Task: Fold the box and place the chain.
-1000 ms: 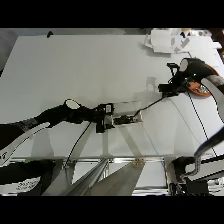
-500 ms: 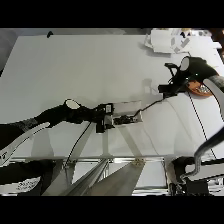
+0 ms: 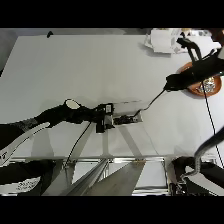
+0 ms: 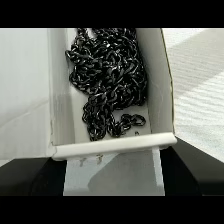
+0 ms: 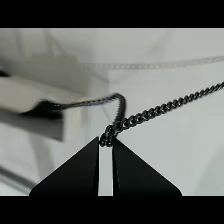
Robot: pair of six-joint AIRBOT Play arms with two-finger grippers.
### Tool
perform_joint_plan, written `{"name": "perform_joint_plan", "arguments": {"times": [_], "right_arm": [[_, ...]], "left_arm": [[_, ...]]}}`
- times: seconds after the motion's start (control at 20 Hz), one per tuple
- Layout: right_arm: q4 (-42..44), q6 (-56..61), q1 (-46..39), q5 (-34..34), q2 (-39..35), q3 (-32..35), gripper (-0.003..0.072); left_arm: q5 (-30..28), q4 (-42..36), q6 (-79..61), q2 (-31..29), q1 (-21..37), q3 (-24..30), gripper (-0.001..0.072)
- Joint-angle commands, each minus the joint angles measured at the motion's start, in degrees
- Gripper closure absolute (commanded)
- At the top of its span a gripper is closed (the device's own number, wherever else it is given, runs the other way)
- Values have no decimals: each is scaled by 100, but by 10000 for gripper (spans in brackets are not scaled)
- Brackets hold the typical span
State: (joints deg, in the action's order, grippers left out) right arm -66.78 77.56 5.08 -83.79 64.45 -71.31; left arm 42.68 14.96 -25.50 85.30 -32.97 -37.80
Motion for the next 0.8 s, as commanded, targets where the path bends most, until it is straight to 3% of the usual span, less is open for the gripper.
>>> {"name": "perform_joint_plan", "arguments": {"times": [0.0, 0.15, 0.35, 0.75], "right_arm": [[557, -155, 634, -81, -861, 2, 669], [546, -131, 1552, 116, -1106, 7, 669], [188, 74, 2476, 887, -1110, 227, 668], [13, 103, 2734, 2083, -981, 1810, 665]], "left_arm": [[0, 2, 0, -2, 2, 0, 573], [0, 2, 0, -2, 2, 0, 573], [0, 2, 0, -2, 2, 0, 573], [0, 2, -2, -2, 2, 0, 573]]}}
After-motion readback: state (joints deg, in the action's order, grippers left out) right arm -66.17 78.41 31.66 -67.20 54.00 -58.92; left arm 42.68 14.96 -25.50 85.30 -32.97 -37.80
